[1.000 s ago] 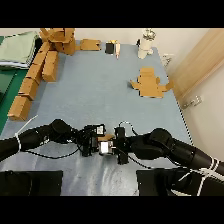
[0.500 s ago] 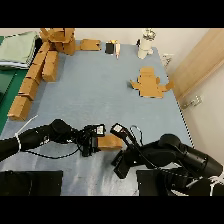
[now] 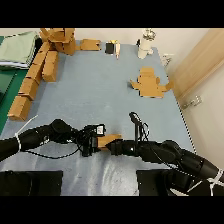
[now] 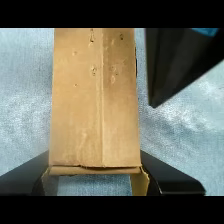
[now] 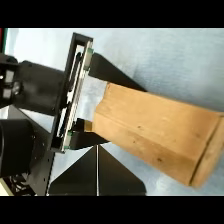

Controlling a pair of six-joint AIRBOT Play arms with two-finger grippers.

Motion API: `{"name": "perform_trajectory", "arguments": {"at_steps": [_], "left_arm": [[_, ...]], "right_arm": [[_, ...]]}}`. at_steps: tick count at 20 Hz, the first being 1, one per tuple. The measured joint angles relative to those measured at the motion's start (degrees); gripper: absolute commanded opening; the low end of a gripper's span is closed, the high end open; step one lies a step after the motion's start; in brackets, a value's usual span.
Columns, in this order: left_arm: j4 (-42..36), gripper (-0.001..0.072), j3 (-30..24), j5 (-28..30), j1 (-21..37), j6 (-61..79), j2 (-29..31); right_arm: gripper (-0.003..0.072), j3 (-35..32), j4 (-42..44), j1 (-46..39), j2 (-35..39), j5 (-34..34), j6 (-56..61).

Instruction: Fold the box.

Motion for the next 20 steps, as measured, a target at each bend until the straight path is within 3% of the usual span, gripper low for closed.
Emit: {"name": "perform_trajectory", "arguments": {"at_steps": [20], "left_arm": [[0.0, 0.0479, 0.0, 0.1, 0.0, 0.1, 0.0]], "right_arm": [[0.0, -4.7, -0.4, 0.2, -0.8, 4.6, 2.3]]}}
